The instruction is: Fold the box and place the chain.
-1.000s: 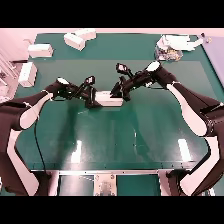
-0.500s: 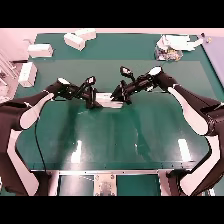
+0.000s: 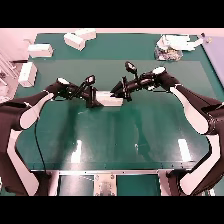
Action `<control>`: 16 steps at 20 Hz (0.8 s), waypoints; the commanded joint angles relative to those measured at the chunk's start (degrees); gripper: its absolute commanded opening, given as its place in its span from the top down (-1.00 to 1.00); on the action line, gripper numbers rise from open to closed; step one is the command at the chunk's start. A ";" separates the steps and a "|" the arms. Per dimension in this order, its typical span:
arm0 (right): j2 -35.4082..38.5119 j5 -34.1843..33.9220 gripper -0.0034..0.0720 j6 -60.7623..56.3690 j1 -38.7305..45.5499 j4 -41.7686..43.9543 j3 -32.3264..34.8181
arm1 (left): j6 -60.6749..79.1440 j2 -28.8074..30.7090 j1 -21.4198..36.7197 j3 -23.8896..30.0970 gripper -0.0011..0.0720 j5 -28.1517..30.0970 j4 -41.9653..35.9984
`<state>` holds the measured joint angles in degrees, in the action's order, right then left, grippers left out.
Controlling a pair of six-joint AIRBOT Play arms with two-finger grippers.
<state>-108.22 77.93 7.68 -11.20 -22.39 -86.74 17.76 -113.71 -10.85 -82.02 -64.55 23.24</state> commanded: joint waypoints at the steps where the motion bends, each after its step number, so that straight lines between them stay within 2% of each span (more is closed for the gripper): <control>1: 0.04 -0.98 0.27 0.55 -0.22 1.40 -0.22 | 0.24 0.02 -0.04 -0.04 -0.75 -0.42 0.28; 5: 0.04 -2.29 0.27 1.62 -1.03 1.38 -0.22 | 0.24 0.02 -0.04 -0.04 -0.75 -0.42 0.28; 8: 0.04 -4.92 -0.02 1.62 -2.75 -0.79 -0.22 | 0.24 0.02 -0.04 -0.04 -0.75 -0.42 0.28; 14: 0.04 -10.47 0.00 1.60 -4.79 -4.07 -0.22 | 0.24 0.04 -0.04 -0.04 -0.75 -0.42 0.28; 15: 0.04 -11.56 0.14 1.57 -4.79 -4.07 -0.22 | 0.24 0.02 -0.04 -0.04 -0.75 -0.44 0.28; 16: 0.04 -12.02 0.19 1.55 -4.76 -4.02 -0.22 | 0.24 0.02 -0.04 -0.04 -0.75 -0.42 0.28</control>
<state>-108.22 69.52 9.23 -15.53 -25.61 -86.89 17.96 -113.71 -10.85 -82.02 -64.97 23.51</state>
